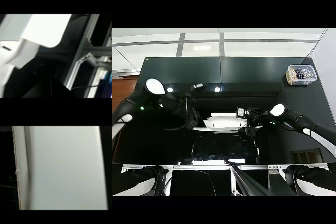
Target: Fold the box and place the chain.
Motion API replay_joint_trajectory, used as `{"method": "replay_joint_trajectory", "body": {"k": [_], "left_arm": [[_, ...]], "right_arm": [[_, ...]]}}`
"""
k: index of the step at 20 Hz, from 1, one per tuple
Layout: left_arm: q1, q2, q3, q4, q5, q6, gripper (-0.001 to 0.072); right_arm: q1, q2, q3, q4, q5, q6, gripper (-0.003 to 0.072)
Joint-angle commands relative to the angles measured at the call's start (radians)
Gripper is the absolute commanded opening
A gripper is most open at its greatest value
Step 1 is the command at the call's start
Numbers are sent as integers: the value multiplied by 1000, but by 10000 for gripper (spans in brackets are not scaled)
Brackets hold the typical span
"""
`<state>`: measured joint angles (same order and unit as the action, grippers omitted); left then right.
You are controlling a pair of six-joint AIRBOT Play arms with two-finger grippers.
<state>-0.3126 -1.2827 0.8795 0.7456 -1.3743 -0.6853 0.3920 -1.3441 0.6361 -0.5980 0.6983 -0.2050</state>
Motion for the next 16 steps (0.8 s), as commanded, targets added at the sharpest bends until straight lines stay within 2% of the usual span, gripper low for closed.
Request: {"method": "replay_joint_trajectory", "body": {"k": [1,3,6,8,10,13,15,16], "left_arm": [[-95,-12,-150,-204,140,-44,27],[-124,-52,-161,-257,197,-3,27],[-102,-57,-156,-406,322,144,26],[-69,-56,-140,-486,418,144,26],[-43,-56,-120,-524,493,169,26],[-46,-58,-95,-507,639,215,25],[-61,-70,-91,-397,739,202,25],[-65,-84,-88,-325,742,173,25]], "right_arm": [[1,-1,1,0,0,-1,480],[1,-1,0,0,1,-1,480],[1,-1,1,-1,0,-1,471],[1,-1,1,-1,1,-1,124],[1,-1,1,-1,1,-1,137],[1,-1,1,-1,1,-1,137],[1,-1,1,-1,1,-1,137],[1,-1,1,-1,1,-1,136]]}}
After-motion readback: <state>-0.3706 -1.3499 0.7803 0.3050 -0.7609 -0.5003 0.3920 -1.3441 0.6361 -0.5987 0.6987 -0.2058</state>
